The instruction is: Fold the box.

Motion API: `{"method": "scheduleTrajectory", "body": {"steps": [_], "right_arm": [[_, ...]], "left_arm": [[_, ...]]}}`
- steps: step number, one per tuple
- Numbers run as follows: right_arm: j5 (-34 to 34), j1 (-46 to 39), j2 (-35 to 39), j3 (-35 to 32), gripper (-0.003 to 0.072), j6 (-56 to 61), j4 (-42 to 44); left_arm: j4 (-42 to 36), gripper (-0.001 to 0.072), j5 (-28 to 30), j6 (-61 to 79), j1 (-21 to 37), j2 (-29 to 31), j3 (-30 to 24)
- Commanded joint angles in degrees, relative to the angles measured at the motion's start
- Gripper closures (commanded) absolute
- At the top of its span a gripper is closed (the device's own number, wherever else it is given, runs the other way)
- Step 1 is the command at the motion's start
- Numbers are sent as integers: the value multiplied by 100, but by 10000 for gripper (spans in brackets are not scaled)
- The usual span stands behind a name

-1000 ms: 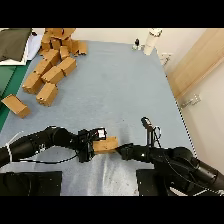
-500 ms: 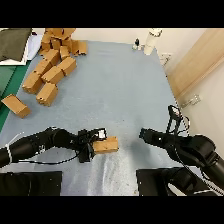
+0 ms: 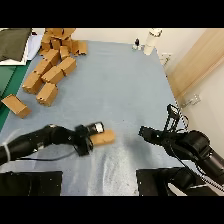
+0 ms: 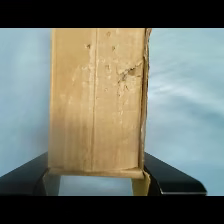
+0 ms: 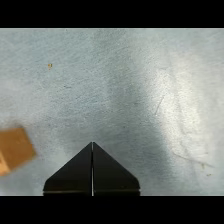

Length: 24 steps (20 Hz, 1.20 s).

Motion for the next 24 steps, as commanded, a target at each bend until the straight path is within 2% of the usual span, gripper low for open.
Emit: {"method": "scheduleTrajectory", "body": {"steps": [1,3,5,8,11,15,17,24], "right_arm": [[168,-4,-144,7,682,9,17],[199,-2,-162,4,682,4,-26],[212,-4,-162,4,682,-15,-116],[234,-4,-162,4,682,-57,-302],[356,-4,-162,4,682,-57,-321],[402,9,-162,4,682,-57,-321],[407,11,-162,4,682,-57,-319],[498,11,-162,4,682,-55,-313]], "left_arm": [[1034,248,-807,-1781,509,590,229],[1989,248,-1408,-3051,1132,1080,391],[2583,248,-1967,-3779,1805,1602,516],[2889,248,-2524,-4336,2811,2234,525],[2889,248,-2957,-4566,3770,2304,474],[2885,248,-2704,-4690,4806,1899,234],[2868,248,-2374,-4686,5021,1517,210],[2256,248,-632,-4647,4483,428,216]]}}
